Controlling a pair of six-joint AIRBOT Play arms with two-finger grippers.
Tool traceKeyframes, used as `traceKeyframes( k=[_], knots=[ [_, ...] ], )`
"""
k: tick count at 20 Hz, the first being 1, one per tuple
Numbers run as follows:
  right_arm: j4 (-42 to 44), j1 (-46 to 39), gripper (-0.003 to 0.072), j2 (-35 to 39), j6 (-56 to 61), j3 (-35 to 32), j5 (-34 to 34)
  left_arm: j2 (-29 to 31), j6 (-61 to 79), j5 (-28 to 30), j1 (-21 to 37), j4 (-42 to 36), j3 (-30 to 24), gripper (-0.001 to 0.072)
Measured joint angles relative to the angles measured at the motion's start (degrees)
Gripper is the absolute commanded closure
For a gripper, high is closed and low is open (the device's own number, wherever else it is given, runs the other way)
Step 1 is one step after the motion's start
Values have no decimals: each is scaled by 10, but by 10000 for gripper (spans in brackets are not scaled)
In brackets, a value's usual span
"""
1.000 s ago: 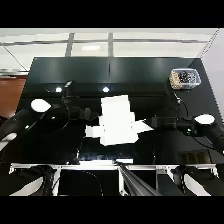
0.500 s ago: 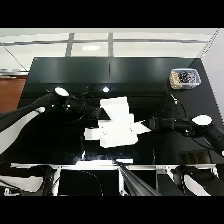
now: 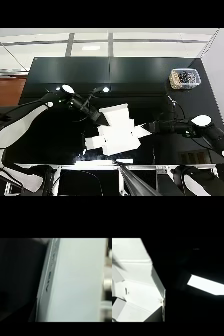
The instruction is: Fold the box and place the chain.
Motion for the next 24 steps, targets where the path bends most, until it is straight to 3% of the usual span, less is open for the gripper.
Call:
traceKeyframes(
  k=[8,10,12,15,16,17,18,24],
  knots=[
    [-4,0,672,0,0,0,1,-7,9,-2,-31,53,5,343],
    [-4,0,672,0,0,0,-1,-7,2,5,-37,58,5,443],
    [-4,0,672,0,0,0,-3,-7,-3,12,-40,63,5,680],
    [-5,0,670,0,0,0,-6,-7,1,11,-40,63,5,680],
    [-5,0,635,0,0,0,-8,-7,4,10,-38,63,5,681],
    [-9,-3,267,0,0,3,-8,-5,5,9,-37,64,5,681],
    [-12,-6,0,0,0,8,-7,-1,8,8,-35,66,5,681],
    [-129,-50,-1,0,-18,123,59,59,23,39,-41,106,5,682]
  ],
)
